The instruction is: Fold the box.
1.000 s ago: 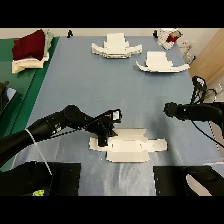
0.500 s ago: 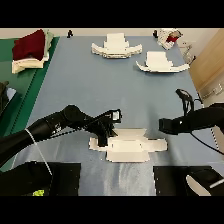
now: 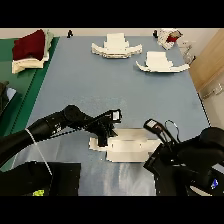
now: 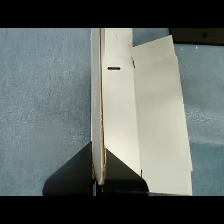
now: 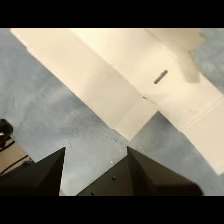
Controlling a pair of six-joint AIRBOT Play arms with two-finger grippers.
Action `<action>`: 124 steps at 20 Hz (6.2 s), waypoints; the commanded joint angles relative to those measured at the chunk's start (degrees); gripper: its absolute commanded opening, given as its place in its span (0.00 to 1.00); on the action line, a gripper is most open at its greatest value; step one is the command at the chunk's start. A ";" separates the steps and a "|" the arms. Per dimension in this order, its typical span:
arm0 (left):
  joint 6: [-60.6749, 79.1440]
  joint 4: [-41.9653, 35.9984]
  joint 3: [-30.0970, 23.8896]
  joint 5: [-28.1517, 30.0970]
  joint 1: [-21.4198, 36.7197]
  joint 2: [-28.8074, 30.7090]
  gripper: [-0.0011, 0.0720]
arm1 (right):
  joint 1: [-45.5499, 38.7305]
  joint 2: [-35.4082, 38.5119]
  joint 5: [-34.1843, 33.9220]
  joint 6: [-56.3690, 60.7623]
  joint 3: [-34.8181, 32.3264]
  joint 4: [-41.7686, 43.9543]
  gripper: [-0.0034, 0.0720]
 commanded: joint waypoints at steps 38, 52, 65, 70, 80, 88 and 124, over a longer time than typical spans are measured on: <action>0.02 0.02 -0.02 0.02 -0.02 -0.04 0.03 | -10.49 -7.58 18.16 -42.45 -2.89 -6.67 1.00; 0.02 0.02 -0.02 0.04 -0.04 -0.04 0.03 | -28.65 -15.10 17.33 -79.36 -6.40 19.37 1.00; 0.02 0.02 -0.02 0.04 -0.02 -0.04 0.03 | -28.55 -15.34 16.70 -79.10 -6.36 18.25 1.00; 0.02 0.02 -0.02 0.04 -0.02 -0.04 0.03 | -28.55 -16.11 17.99 -84.37 -7.50 19.26 0.99; 0.02 0.02 -0.02 0.04 -0.02 -0.04 0.03 | -26.32 -16.13 22.93 -86.27 -10.43 19.58 0.91; 0.02 0.02 -0.02 0.04 -0.02 -0.04 0.03 | -26.29 -17.68 23.85 -86.29 -10.51 19.30 0.91; 0.02 0.00 -0.02 0.02 -0.04 -0.04 0.03 | -26.32 -18.14 23.78 -86.27 -10.49 19.08 0.69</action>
